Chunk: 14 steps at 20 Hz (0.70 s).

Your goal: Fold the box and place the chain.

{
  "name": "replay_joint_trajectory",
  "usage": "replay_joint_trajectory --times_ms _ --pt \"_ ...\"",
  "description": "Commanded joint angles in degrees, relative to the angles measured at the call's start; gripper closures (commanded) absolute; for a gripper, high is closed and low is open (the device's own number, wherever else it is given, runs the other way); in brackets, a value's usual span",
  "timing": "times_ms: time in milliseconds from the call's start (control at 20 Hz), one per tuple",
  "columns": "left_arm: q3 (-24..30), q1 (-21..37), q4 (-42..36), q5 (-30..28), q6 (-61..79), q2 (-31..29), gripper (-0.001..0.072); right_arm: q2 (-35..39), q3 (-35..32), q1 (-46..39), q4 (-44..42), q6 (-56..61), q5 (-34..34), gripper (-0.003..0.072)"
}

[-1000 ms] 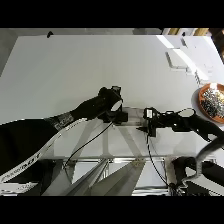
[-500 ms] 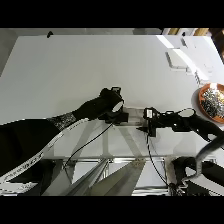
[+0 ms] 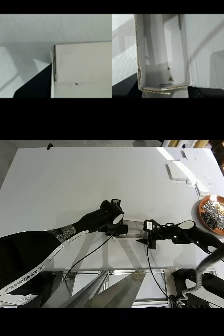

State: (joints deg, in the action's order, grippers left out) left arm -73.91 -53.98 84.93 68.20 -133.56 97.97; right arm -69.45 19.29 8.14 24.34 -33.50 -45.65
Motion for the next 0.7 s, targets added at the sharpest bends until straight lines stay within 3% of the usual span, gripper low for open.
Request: replay_joint_trajectory --times_ms 0,50,100,150,300,350,450,500,650 --pt "0.0 0.0 -0.2 -0.2 -0.2 0.0 0.0564 0.0 0.0 0.0 0.0 0.0 0.0 0.0346" --pt "0.0 0.0 -0.2 -0.2 -0.2 0.0 0.0583 0.0 0.0 0.0 0.0 0.0 0.0 0.0346" --pt "0.0 0.0 -0.2 -0.2 -0.2 0.0 0.0669 0.0 0.0 0.0 0.0 0.0 0.0 0.0346" --pt "0.0 0.0 -0.2 -0.2 -0.4 0.0 0.0709 0.0 0.0 0.0 0.0 0.0 0.0 0.0346" --pt "0.0 0.0 -0.2 0.1 -0.9 0.0 0.0708 0.0 0.0 0.0 0.0 0.0 0.0 0.0346" --pt "0.0 0.1 -0.2 0.1 -0.9 -0.2 0.0640 0.0 0.0 0.0 0.0 0.0 0.0 0.0346" --pt "0.0 0.6 -0.5 0.2 1.5 -1.7 0.0377 0.0 0.0 0.0 0.0 0.0 0.0 0.0346" --pt "0.0 1.0 -0.5 0.2 4.6 -2.8 0.0330 0.0 0.0 0.0 0.0 0.0 0.0 0.0346" --pt "0.0 3.2 -2.4 2.5 15.0 -7.3 0.0318 0.0 0.0 0.0 0.0 0.0 0.0 0.0346"
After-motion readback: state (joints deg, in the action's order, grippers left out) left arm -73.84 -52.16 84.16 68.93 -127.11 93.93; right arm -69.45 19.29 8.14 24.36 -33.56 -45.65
